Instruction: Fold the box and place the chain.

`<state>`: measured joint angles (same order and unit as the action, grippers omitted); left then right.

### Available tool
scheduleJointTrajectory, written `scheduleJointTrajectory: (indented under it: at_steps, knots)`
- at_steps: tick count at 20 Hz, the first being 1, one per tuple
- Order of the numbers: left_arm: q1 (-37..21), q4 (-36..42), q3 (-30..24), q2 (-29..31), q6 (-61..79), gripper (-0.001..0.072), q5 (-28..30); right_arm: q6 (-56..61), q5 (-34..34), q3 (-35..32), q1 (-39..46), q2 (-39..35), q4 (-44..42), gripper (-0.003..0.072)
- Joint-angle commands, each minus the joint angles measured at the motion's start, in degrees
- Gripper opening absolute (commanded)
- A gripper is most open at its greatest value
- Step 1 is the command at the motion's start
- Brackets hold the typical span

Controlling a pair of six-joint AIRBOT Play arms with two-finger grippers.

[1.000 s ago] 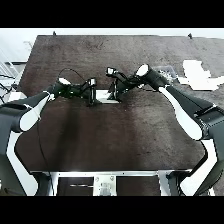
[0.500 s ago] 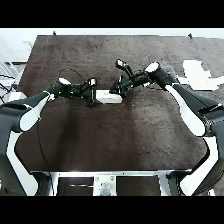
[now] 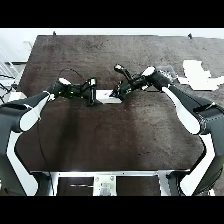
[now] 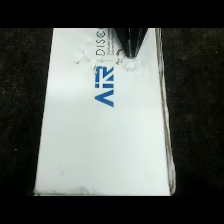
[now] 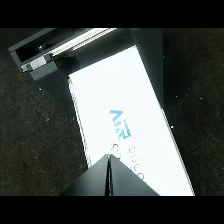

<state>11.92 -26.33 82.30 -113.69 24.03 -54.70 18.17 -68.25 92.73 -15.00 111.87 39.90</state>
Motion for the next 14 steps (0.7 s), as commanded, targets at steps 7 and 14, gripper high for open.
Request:
scheduleJointTrajectory:
  at_steps: [7,14]
  knots:
    - [0.0,0.0,0.0,0.0,0.0,0.0419,0.0,0.7,-0.2,1.4,0.1,-6.8,-5.5,0.0009]
    - [0.0,0.0,0.0,0.0,0.0,0.0419,0.0,8.2,5.2,-6.8,0.5,-24.1,-5.1,0.0006]
